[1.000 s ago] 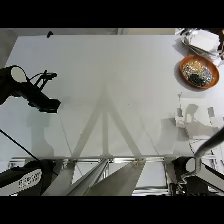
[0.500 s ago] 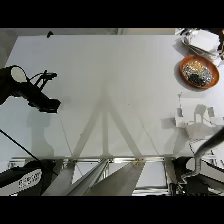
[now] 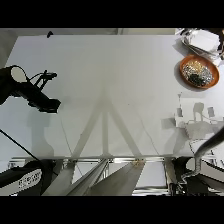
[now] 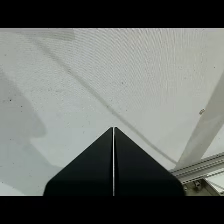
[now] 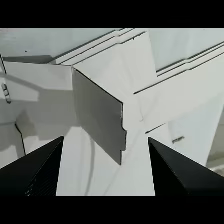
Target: Fold the box and place the chain.
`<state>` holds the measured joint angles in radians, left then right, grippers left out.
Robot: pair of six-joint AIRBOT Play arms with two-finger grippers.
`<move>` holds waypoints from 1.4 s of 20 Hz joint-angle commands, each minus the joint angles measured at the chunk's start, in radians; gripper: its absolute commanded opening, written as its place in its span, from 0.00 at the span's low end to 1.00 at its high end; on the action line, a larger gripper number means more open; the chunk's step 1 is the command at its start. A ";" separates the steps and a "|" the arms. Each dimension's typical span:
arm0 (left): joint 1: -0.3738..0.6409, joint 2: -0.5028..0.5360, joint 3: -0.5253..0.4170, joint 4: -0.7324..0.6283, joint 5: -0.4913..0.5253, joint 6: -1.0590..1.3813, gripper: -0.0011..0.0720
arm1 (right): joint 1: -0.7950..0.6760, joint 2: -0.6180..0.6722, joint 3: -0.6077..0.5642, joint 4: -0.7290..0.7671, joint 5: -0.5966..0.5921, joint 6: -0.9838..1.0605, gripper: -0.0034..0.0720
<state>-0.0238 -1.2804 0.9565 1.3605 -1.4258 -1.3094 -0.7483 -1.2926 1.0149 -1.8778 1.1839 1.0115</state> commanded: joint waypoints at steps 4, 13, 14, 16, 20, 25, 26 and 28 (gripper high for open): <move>-0.001 0.000 0.000 0.000 0.000 0.000 0.03 | -0.002 -0.038 0.000 0.035 -0.038 -0.050 0.73; -0.001 0.000 0.000 0.000 0.000 0.000 0.03 | 0.009 -0.138 0.000 0.156 0.063 -0.014 0.15; -0.001 0.000 0.000 0.000 0.000 0.000 0.03 | 0.021 -0.123 0.000 0.177 0.064 -0.017 0.10; -0.001 0.000 0.000 0.000 0.000 0.000 0.03 | 0.055 -0.074 0.000 0.259 0.065 -0.070 0.07; -0.001 0.000 0.000 0.000 0.000 0.000 0.03 | 0.132 0.049 -0.001 0.526 0.069 -0.146 0.07; -0.001 0.000 0.000 0.000 0.000 0.000 0.03 | 0.230 0.142 -0.063 0.888 0.162 -0.212 0.07; -0.001 0.000 0.000 0.000 0.000 0.000 0.03 | 0.264 0.153 -0.105 0.926 0.168 -0.230 0.07; -0.001 0.000 0.000 0.000 0.000 0.000 0.03 | 0.344 0.172 -0.200 0.969 0.143 -0.255 0.07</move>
<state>-0.0238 -1.2804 0.9565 1.3605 -1.4254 -1.3094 -0.4927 -1.1564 0.9096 -1.0626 1.3174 0.8066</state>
